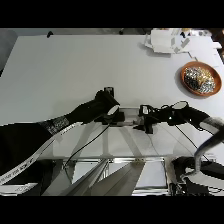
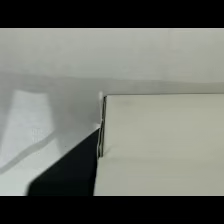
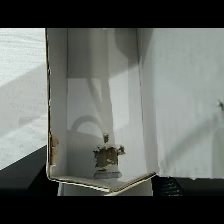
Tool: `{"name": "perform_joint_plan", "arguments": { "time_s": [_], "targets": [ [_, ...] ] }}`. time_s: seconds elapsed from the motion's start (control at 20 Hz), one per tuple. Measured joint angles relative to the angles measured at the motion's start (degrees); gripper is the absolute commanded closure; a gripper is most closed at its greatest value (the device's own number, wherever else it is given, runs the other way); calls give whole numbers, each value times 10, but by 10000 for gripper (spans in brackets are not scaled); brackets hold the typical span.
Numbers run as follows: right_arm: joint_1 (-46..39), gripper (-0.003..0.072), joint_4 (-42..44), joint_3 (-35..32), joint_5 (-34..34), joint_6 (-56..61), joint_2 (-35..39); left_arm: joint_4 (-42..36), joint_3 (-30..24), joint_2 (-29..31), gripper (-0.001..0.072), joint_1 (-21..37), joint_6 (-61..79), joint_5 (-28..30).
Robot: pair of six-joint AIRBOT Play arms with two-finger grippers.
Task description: Fold the box and place the chain.
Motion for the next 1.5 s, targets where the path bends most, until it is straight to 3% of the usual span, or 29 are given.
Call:
{"name": "perform_joint_plan", "arguments": {
  "time_s": [0.35,0.4,0.5,0.55,0.9,1.0,1.25,1.5],
  "targets": [
    [0,231,0,0,0,0,0,-5,-1,-3,694,-4,-2,3],
    [0,231,0,0,0,0,0,-7,-1,-3,664,-3,-2,3],
    [0,231,0,0,0,0,0,-11,-2,-1,467,-1,-1,2],
    [0,231,0,0,0,0,0,-22,-2,5,435,1,2,0],
    [0,231,0,0,0,0,0,-30,-2,89,418,34,108,-38],
    [0,231,0,0,0,0,0,-34,-5,123,33,45,181,-59],
    [0,231,0,0,0,0,0,-50,-77,225,12,96,463,-68],
    [0,231,0,0,0,0,0,-152,-220,283,12,190,961,1]
  ]
}}
